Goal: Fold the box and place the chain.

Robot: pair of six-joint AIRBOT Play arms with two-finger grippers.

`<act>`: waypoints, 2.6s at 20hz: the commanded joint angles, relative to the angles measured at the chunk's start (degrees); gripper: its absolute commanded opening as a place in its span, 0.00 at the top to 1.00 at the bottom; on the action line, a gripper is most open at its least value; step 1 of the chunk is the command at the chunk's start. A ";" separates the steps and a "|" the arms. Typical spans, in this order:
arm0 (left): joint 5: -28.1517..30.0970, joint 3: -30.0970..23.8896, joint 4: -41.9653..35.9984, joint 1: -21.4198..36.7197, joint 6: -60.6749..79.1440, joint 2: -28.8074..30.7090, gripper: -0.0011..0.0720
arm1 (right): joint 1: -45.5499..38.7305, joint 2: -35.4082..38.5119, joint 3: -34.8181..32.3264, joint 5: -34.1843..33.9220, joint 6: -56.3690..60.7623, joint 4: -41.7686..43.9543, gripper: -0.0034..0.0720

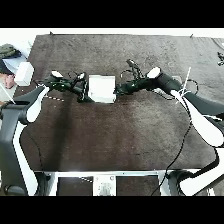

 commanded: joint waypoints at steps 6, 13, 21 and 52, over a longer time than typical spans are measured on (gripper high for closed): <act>0.02 0.04 0.00 -0.02 0.00 -0.02 0.42 | 3.10 -3.69 6.49 3.96 6.23 -6.21 0.30; 0.02 0.04 0.00 -0.02 0.00 -0.02 0.42 | 5.49 -3.69 7.91 2.19 10.19 -10.62 0.30; 0.00 0.04 0.02 -0.02 0.00 -0.02 0.42 | 7.56 -3.69 7.91 1.38 14.56 -16.98 0.32; 0.00 0.04 0.00 -0.02 0.00 -0.02 0.42 | 13.09 -17.40 31.67 24.15 49.35 -40.83 0.46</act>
